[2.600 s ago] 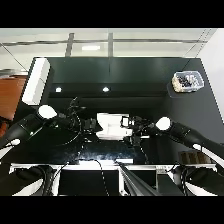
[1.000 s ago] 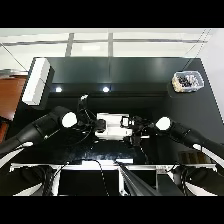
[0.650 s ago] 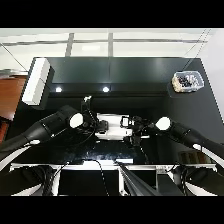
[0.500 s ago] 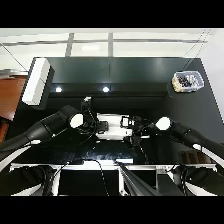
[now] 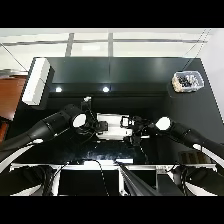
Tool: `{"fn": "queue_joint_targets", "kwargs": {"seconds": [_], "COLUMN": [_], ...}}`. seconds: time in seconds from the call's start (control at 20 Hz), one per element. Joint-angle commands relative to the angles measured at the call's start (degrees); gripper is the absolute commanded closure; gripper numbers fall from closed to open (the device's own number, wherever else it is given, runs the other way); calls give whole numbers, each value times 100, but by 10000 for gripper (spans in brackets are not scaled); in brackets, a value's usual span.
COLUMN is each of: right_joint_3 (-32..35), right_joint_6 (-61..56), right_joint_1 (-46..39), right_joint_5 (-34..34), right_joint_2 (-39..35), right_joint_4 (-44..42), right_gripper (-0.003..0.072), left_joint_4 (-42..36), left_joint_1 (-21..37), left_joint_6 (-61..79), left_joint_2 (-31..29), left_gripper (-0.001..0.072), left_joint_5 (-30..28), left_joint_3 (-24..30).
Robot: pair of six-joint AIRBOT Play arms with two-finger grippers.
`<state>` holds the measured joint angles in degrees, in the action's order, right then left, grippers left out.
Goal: Fold the box and place the chain.
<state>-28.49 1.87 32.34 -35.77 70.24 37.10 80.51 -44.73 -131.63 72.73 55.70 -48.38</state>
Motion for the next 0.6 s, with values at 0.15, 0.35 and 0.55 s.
{"fn": "queue_joint_targets", "kwargs": {"seconds": [0.15, 0.35, 0.55], "right_joint_3": [0, 0, 0], "right_joint_6": [0, 0, 0], "right_joint_1": [7, 7, 7], "right_joint_5": [0, 2, 0], "right_joint_2": [4, 4, 4], "right_joint_4": [0, 0, 0], "right_gripper": [498, 499, 499], "left_joint_4": [439, 404, 422], "left_joint_1": [-225, -243, -243], "left_joint_6": [-175, -175, -173], "left_joint_2": [533, 704, 721], "left_gripper": [318, 348, 355], "left_joint_5": [592, 581, 590], "left_joint_3": [-494, -551, -553]}}
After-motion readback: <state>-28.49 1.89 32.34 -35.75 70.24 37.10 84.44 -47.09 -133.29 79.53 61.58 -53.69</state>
